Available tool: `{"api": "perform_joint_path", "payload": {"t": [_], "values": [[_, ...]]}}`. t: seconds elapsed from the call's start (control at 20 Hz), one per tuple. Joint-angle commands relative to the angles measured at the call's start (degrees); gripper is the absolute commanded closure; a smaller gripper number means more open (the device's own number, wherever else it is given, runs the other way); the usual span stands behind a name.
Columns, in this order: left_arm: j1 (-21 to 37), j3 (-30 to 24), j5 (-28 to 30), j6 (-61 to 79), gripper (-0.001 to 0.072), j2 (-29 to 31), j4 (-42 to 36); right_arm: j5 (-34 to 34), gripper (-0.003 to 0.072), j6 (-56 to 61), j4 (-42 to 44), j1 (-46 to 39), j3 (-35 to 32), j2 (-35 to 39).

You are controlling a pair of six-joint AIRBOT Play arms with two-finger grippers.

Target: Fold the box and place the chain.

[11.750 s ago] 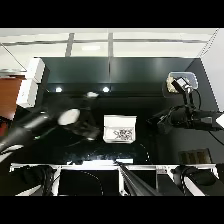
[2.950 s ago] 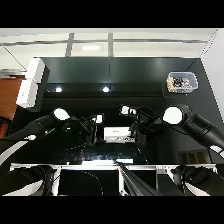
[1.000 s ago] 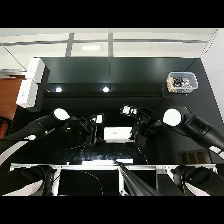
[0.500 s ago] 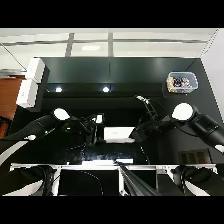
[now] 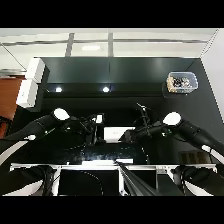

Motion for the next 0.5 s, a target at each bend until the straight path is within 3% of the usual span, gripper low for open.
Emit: {"api": "perform_joint_path", "payload": {"t": [0.0,0.2,0.45], "values": [[0.0,0.0,0.0,0.1,0.0241,0.0,0.0,1.8,0.0666,-0.5,3.0,0.1,-0.4,-0.7],[0.0,0.0,0.0,0.1,0.0241,0.0,0.0,8.7,0.0666,-2.5,8.9,-2.4,-0.4,-0.7],[0.0,0.0,0.0,0.1,0.0241,0.0,0.0,4.6,0.0667,-1.0,5.6,-8.4,-0.3,-0.7]]}}
